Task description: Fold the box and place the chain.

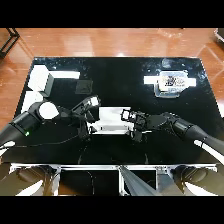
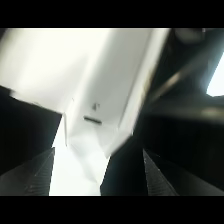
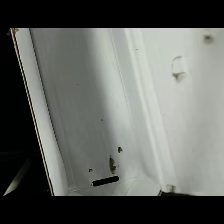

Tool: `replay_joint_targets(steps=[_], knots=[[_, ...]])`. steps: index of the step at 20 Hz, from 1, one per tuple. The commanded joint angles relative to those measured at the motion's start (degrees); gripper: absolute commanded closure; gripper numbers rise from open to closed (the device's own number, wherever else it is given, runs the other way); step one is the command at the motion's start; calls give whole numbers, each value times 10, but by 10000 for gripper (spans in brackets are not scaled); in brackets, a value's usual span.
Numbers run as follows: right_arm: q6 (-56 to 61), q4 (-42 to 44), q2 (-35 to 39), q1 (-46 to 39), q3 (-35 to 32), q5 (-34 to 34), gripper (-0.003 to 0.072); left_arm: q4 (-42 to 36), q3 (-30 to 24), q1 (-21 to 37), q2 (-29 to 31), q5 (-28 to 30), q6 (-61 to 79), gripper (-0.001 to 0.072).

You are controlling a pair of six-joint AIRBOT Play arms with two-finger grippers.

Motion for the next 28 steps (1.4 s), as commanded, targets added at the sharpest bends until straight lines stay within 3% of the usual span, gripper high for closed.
replay_joint_targets(steps=[1,6,11,23,25,27,28], knots=[[0,0,0,0,0,-3,556,17,-24,1,0,-7,139,70],[0,0,0,0,0,-3,556,19,-52,1,-6,49,225,70],[0,0,0,0,0,-3,556,-46,-54,1,-30,116,249,70],[0,0,0,0,0,-3,556,-60,-54,1,-54,116,278,96],[0,0,0,0,0,-3,556,-61,-54,1,-54,113,278,216],[0,0,0,0,0,-3,556,-67,-54,-3,-54,113,278,239],[0,0,0,0,0,-3,556,-71,-54,-9,-54,113,280,296]])
